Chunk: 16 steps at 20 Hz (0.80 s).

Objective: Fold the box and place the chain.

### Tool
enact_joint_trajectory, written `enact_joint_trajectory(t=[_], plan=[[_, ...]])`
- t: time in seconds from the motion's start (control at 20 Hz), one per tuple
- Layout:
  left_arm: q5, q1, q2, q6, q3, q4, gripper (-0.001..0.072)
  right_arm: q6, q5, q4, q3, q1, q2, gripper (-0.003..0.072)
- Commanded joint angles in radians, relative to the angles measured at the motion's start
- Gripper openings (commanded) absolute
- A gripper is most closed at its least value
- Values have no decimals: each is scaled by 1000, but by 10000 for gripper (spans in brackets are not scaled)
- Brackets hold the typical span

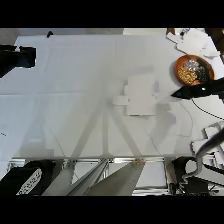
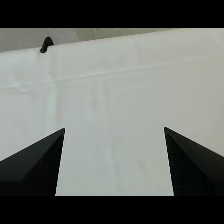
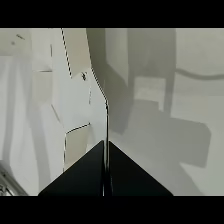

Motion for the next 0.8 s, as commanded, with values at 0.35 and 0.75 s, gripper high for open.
enact_joint_trajectory(t=[0.35, 0.75], plan=[[0, 0, 1, 0, 0, 0, 695, -147, -447, 266, 0, 564, 2, 7], [0, 0, 1, 0, 0, 1, 695, -173, -889, 237, -157, 632, 2, 7]])
